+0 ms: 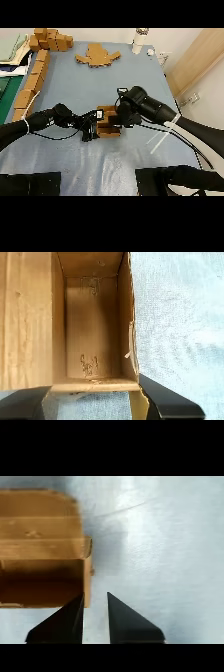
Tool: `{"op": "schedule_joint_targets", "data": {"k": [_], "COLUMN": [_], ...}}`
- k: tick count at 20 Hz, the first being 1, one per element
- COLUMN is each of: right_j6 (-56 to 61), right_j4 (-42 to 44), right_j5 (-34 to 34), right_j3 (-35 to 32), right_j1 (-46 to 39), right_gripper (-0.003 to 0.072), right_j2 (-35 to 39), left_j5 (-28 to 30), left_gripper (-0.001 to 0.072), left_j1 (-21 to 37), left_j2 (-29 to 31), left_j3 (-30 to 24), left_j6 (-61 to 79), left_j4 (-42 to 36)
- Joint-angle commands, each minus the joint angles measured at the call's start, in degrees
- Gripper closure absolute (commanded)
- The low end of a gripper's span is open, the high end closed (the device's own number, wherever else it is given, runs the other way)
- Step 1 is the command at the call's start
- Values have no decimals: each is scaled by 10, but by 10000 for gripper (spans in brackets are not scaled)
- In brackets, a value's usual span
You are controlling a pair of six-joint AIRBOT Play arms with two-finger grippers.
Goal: Fold the box.
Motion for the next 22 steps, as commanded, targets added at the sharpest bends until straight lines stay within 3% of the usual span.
{"op": "schedule_joint_targets", "data": {"k": [1, 2, 4, 6, 9, 11, 14, 17, 19, 22], "right_j6": [-78, -114, -228, -390, -613, -720, -811, -871, -914, -928], "right_j4": [20, 49, 165, 368, 646, 732, 733, 721, 688, 605], "right_j5": [-6, 17, 93, 129, 33, -46, -83, -90, -60, 54], "right_j3": [-2, -5, -5, -2, 3, 9, 8, -18, -53, -111], "right_j1": [-86, -135, -241, -340, -413, -404, -360, -327, -310, -261], "right_gripper": [594, 683, 684, 683, 684, 684, 684, 684, 684, 684], "right_j2": [21, 19, -2, -56, -183, -233, -231, -176, -116, -17], "left_j5": [0, 0, 0, 0, 0, 0, 0, 0, 0, 0], "left_gripper": [249, 250, 250, 250, 250, 249, 249, 249, 250, 250], "left_j1": [0, 0, 0, 0, 0, 0, 0, 0, 0, 0], "left_j2": [0, 0, 0, 0, 0, 0, 0, 0, 0, 0], "left_j3": [0, 0, 0, 0, 0, 0, 0, 0, 0, 0], "left_j6": [0, 0, 0, 0, 0, 0, 0, 0, 0, 0], "left_j4": [0, 0, 0, 0, 0, 0, 0, 0, 0, 0]}}
